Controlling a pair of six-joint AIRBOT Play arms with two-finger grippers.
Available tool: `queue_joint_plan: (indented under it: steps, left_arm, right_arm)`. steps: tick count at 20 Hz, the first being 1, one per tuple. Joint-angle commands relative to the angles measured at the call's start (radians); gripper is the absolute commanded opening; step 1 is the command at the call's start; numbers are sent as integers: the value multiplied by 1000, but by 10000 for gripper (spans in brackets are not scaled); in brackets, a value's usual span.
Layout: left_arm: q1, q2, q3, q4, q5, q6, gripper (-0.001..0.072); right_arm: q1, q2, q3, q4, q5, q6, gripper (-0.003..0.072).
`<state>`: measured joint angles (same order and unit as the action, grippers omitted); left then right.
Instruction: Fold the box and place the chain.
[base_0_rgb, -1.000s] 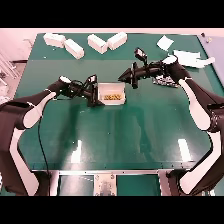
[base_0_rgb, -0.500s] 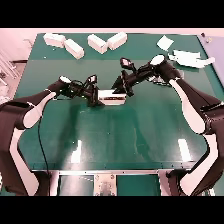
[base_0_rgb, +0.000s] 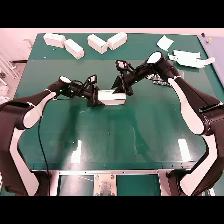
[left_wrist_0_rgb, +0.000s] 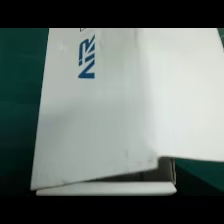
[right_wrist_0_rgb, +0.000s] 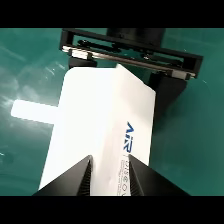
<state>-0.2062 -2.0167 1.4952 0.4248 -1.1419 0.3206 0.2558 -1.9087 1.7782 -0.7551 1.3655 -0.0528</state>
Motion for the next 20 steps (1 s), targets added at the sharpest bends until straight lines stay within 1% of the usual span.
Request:
queue_joint_plan:
  steps: [1,4,6,10,12,14,20]
  left_arm:
    - [0,0,0,0,0,1,627]
    - [0,0,0,0,0,1,627]
    - [0,0,0,0,0,1,628]
    - [0,0,0,0,0,1,627]
    - [0,0,0,0,0,1,628]
    - [0,0,0,0,0,1,627]
    - [0,0,0,0,-2,1,627]
  right_arm:
    - [1,0,2,-27,-23,5,301]
    - [2,0,3,-51,-18,39,301]
    - [1,0,14,-50,23,56,301]
    - [1,0,74,-50,95,119,301]
    - [1,0,87,-50,103,132,299]
    - [1,0,88,-51,102,132,278]
    - [3,-8,89,-96,101,149,277]
